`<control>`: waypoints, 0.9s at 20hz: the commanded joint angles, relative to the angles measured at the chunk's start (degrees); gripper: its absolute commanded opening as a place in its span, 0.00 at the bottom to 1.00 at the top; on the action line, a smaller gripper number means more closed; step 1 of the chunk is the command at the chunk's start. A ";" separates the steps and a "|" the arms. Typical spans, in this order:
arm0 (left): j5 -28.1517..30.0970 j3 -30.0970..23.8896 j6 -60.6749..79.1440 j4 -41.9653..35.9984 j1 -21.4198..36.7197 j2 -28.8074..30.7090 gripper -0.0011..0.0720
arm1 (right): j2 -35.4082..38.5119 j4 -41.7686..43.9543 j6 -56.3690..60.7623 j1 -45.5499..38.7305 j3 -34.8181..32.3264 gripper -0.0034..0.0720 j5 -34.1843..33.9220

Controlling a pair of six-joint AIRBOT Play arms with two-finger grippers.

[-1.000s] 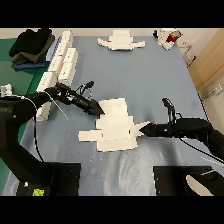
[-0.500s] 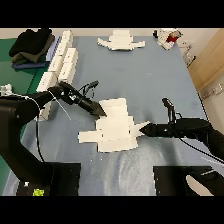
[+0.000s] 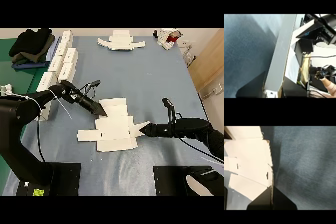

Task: Fold the box.

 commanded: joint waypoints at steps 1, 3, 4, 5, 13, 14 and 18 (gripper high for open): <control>-0.66 1.49 -0.07 0.13 0.20 0.00 0.31 | 0.04 -0.20 0.00 0.04 -0.04 0.05 0.02; -1.11 1.49 -0.09 1.18 0.13 0.00 0.31 | 0.04 -0.48 0.00 0.04 -0.04 0.05 0.07; -1.55 1.46 -0.13 2.01 0.00 0.00 0.30 | 0.04 -0.50 0.00 0.04 -0.04 0.05 0.20; -1.92 1.44 -0.22 2.56 -0.13 -0.02 0.30 | 0.04 -0.50 0.00 0.04 -0.04 0.05 0.26; -2.21 1.46 1.46 2.56 -1.99 -0.17 0.04 | 0.04 -0.50 -0.02 0.04 -0.02 0.11 0.26; -2.25 1.51 1.49 2.54 -1.99 -0.17 0.04 | 0.07 -0.68 -0.26 0.02 0.00 0.37 0.28; -2.58 1.92 7.02 1.95 -2.03 1.22 0.03 | 0.07 -9.99 -0.13 -0.09 3.19 0.52 0.68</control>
